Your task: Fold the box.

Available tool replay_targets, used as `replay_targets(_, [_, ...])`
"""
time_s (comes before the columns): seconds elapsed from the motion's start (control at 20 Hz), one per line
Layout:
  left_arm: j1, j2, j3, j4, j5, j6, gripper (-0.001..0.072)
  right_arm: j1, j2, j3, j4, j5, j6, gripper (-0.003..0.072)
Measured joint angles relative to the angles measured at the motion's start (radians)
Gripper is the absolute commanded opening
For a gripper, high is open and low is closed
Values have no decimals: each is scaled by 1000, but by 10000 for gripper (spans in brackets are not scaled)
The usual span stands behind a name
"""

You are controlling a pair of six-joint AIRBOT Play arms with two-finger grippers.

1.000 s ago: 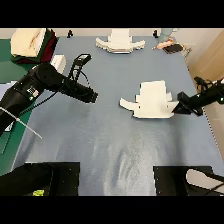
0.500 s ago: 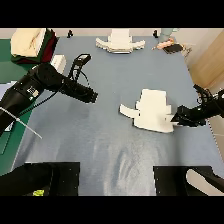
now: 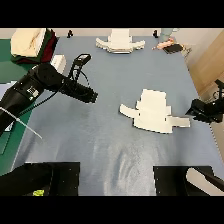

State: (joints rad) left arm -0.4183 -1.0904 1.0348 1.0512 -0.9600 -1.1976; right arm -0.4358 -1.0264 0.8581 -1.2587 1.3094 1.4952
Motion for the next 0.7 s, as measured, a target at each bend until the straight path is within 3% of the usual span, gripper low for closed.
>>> replay_targets(0.2, [0,0,0,0,0,0,16,-126,-81,18,1,-1,-40,402])
replay_targets(0.7, [0,0,0,0,0,0,16,-304,-354,24,277,3,-331,402])
